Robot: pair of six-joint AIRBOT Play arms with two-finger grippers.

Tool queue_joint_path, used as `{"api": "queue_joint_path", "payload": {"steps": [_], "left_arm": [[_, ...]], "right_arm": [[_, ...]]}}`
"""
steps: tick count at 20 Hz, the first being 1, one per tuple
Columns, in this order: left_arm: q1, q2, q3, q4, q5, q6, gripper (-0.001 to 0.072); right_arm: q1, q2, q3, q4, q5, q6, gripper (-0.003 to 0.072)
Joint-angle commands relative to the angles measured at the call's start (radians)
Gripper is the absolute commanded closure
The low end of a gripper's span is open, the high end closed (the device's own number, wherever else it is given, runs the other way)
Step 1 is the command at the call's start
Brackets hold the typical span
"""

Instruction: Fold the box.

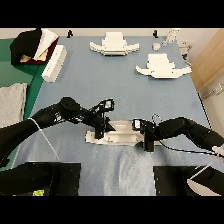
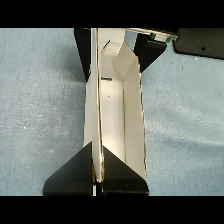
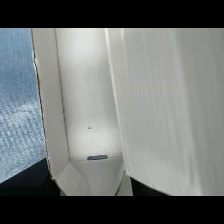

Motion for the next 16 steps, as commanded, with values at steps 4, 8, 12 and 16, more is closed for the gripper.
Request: {"api": "queue_joint_path", "payload": {"steps": [4,8,12,16], "left_arm": [[0.0,-0.001,0.0,-0.026,0.008,0.001,0.0696],[0.0,-0.002,0.0,-0.026,0.032,0.0,0.0693],[0.0,0.0,0.0,-0.026,0.047,-0.001,0.0349],[0.004,0.016,0.0,0.003,0.043,-0.064,0.0349]], "right_arm": [[0.001,-0.001,0.0,0.0,0.002,0.001,0.0177],[0.001,-0.001,0.0,0.0,0.002,0.0,0.0177],[0.001,-0.001,0.0,0.0,0.002,0.0,0.0177],[0.001,-0.001,0.0,0.0,0.002,0.0,0.0177]]}}
